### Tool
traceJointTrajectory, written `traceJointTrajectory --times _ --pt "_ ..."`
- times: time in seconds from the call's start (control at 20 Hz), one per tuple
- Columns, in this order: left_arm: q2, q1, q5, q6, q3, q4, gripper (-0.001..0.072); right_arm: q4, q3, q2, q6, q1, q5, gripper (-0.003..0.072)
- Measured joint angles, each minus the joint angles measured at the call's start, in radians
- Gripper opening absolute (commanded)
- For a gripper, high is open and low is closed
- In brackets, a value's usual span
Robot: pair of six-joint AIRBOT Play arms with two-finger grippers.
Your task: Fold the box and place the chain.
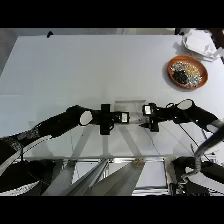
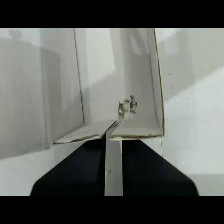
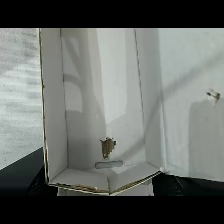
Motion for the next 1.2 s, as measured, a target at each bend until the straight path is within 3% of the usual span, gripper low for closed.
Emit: traceJointTrajectory --times 0.4,0.55,0.6,0.65,0.95,1.0,1.05,1.1,1.2 --pt "-0.022 -0.042 0.084 0.001 0.0 -0.016 0.0073 0.0 0.0 0.0 -0.001 0.0 0.0 0.0416" --pt "-0.045 -0.056 0.101 0.0 0.0 -0.023 0.0124 -0.001 0.0 0.0 -0.003 0.0 0.001 0.0416" --pt "-0.05 -0.061 0.106 0.0 0.0 -0.026 0.0204 -0.001 0.0 0.0 -0.003 0.0 0.001 0.0416" --pt "-0.053 -0.064 0.114 0.0 0.0 -0.032 0.0232 -0.001 0.0 0.0 -0.003 0.0 0.001 0.0416" --pt "-0.061 -0.072 0.144 0.0 0.0 -0.042 0.023 -0.001 0.0 0.0 -0.002 0.0 0.001 0.0416" --pt "-0.062 -0.072 0.147 0.0 0.0 -0.048 0.0216 -0.001 0.0 0.0 -0.002 0.0 0.001 0.0416" --pt "-0.062 -0.073 0.148 0.0 0.0 -0.054 0.0156 -0.001 0.0 0.0 -0.001 0.0 0.001 0.0416" --pt "-0.062 -0.073 0.146 -0.001 0.0 -0.06 0.0037 -0.001 0.0 0.0 0.0 0.0 0.001 0.0416" --pt "-0.054 -0.073 0.132 -0.006 0.0 -0.069 0.0004 0.0 0.0 0.0 0.001 0.0 0.001 0.0416"
